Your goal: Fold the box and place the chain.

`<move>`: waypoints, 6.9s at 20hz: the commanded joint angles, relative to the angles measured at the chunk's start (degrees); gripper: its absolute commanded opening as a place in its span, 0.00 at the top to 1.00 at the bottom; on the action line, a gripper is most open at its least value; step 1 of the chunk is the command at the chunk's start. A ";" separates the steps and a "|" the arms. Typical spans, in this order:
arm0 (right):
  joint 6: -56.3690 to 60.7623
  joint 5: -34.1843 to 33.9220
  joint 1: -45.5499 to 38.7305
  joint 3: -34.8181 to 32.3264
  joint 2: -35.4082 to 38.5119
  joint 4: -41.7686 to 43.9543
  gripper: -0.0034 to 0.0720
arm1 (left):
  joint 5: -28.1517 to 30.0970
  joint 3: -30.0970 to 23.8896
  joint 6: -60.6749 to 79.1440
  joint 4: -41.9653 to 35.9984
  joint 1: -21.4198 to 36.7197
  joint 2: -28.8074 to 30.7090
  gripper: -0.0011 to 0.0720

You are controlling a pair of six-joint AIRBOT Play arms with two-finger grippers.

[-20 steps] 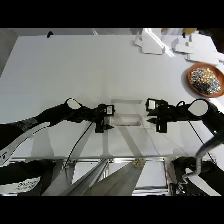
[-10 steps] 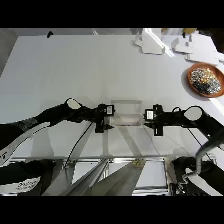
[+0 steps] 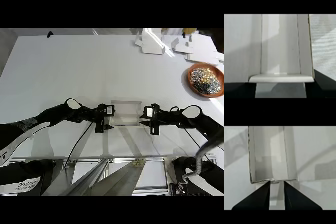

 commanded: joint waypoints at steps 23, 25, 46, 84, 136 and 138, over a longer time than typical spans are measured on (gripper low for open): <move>63.39 -4.24 -16.79 0.07 15.67 -14.78 0.93 | 0.07 0.00 0.00 -0.02 0.04 0.04 0.70; 79.45 -3.13 -18.43 0.07 14.29 -26.69 0.93 | 0.04 0.00 0.00 -0.02 0.04 0.04 0.70; 77.50 7.76 -9.22 0.04 -0.52 -4.00 0.92 | 0.04 0.00 0.00 -0.02 0.04 0.04 0.70; 142.92 9.79 25.27 24.22 -14.95 -52.06 0.53 | 0.09 0.00 0.00 -0.02 0.04 0.04 0.70; 105.53 21.03 -2.56 58.29 -8.04 -61.24 0.61 | 0.07 0.00 0.00 -0.02 0.04 0.04 0.70; 104.78 16.96 -11.93 62.03 -11.39 -60.59 0.64 | 0.07 0.00 0.00 -0.02 0.04 0.04 0.70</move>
